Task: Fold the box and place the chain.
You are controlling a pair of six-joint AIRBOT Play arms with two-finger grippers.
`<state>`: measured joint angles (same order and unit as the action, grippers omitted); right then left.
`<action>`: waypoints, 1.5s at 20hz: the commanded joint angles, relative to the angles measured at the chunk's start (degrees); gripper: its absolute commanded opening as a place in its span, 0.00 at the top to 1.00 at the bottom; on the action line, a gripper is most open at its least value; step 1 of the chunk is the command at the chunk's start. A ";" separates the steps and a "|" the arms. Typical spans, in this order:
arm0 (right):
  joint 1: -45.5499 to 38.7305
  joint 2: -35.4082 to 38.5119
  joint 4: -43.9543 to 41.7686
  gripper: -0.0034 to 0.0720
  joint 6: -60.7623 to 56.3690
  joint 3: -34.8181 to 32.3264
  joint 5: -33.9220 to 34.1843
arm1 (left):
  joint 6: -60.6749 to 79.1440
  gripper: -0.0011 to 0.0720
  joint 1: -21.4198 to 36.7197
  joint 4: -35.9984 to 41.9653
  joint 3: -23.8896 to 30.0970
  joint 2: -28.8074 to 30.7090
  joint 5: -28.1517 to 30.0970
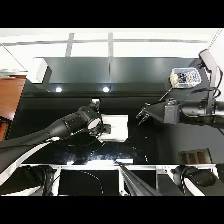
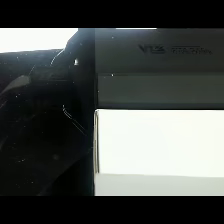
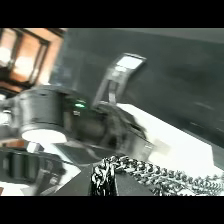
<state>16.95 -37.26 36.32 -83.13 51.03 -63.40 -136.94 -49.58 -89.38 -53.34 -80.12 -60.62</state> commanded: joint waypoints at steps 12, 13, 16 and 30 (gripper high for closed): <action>16.44 -14.58 0.87 0.90 0.24 -1.18 11.06 | 0.02 0.94 0.02 0.07 0.00 0.00 0.04; 16.79 -16.06 0.90 0.90 0.28 -1.62 11.89 | 0.02 0.94 0.02 0.07 0.00 0.00 0.00; 16.74 -19.39 1.57 0.90 0.72 -2.91 12.46 | 0.02 0.94 0.02 0.07 -0.02 0.00 0.04; -10.08 -13.73 26.49 0.46 -2.71 -5.14 4.31 | 0.02 0.94 0.02 0.09 0.00 0.00 -0.11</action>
<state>16.34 -52.73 49.56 -82.98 46.09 -59.05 -136.94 -49.58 -89.30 -53.34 -80.12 -60.64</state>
